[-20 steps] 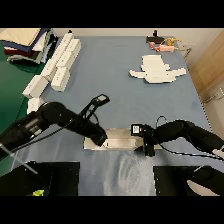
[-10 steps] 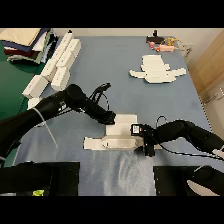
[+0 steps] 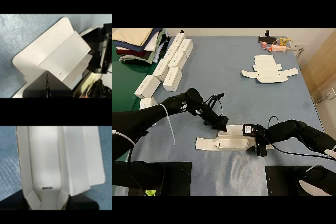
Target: Fold the box.
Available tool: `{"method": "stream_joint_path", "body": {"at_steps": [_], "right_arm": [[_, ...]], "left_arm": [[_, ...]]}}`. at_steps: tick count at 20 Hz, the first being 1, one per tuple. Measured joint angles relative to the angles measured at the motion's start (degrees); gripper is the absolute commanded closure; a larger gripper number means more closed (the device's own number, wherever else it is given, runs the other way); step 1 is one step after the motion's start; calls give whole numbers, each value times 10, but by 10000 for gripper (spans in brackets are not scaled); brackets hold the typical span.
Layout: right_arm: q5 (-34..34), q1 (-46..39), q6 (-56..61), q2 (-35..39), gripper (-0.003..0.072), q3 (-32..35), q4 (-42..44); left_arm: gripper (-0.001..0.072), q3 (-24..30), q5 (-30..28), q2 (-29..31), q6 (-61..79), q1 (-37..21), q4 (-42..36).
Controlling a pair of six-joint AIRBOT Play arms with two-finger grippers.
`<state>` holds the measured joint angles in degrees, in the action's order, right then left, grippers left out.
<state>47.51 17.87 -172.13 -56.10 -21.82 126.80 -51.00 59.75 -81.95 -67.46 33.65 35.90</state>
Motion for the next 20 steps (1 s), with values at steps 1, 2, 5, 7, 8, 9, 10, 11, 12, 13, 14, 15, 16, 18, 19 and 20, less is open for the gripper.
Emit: {"method": "stream_joint_path", "body": {"at_steps": [1, 2, 5, 7, 8, 9, 10, 11, 12, 13, 14, 15, 16, 18, 19, 20], "right_arm": [[0, 0, 0, 0, 189, 0, 0], [0, 0, 0, 0, 189, 0, 0], [0, 0, 0, 0, 189, 0, 0], [0, 0, 0, 0, 189, 0, 0], [0, 0, 0, 0, 189, 0, 0], [0, 0, 0, 0, 189, 0, 0], [0, 0, 1, 0, 189, 0, 0], [0, 0, 0, 0, 189, 0, 0], [0, 0, 1, 0, 189, 0, 0], [0, 0, 0, 0, 189, 0, 0], [0, 0, 0, 0, 189, 0, 0], [0, 0, 0, 0, 189, 0, 0], [0, 0, 0, 0, 189, 0, 0], [0, 0, 0, 0, 189, 0, 0], [0, 0, 0, 0, 189, 0, 0], [0, 0, 0, 0, 189, 0, 0]], "left_arm": [[694, 0, 0, -2, 3, 1, -4], [694, 0, 1, -2, 4, 0, -6], [694, 0, 3, -4, 16, 0, -13], [695, -5, 11, 1, 34, -3, -21], [695, -8, 14, 10, 47, -4, -26], [695, -9, 20, 21, 58, -8, -26], [695, -11, 19, 40, 70, -15, -21], [695, -12, 19, 61, 79, -21, -16], [695, -12, 21, 88, 87, -26, -2], [695, -12, 23, 117, 93, -29, 14], [695, -8, 23, 151, 102, -32, 34], [694, -1, 27, 184, 113, -36, 53], [694, 10, 30, 221, 129, -36, 65], [553, 43, 49, 289, 166, -37, 84], [132, 62, 51, 319, 184, -39, 91], [23, 84, 54, 347, 201, -40, 98]]}}
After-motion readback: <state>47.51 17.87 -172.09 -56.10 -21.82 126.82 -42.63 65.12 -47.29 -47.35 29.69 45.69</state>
